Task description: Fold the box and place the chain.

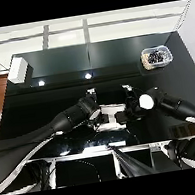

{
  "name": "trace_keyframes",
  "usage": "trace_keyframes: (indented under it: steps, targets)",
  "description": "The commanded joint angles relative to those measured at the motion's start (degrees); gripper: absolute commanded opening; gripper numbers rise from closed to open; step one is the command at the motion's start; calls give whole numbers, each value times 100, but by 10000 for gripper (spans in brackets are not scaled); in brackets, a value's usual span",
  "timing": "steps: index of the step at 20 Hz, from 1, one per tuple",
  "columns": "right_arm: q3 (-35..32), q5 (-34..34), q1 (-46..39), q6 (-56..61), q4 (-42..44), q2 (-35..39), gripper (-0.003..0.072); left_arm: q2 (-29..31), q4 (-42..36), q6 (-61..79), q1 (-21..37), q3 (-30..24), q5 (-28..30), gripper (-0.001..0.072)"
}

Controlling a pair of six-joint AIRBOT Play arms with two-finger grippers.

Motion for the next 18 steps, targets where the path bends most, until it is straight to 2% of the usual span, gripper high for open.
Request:
trace_keyframes:
  steps: [1,7,11,12,13,18]
  targets:
    - [258,20,710,1919,-1558,0,492,-4,0,0,4,0,-7,25]
    - [258,221,763,2638,-1626,-31,491,-4,0,0,4,0,9,25]
    - [271,264,798,2710,-1427,-153,491,-4,0,0,4,0,9,25]
    - [271,269,857,2736,-1447,-157,481,-4,0,2,4,0,9,25]
    - [269,264,918,2736,-1464,-164,420,-4,0,0,4,0,9,24]
    - [271,254,1012,3047,-1593,-190,418,-4,0,0,4,0,11,25]
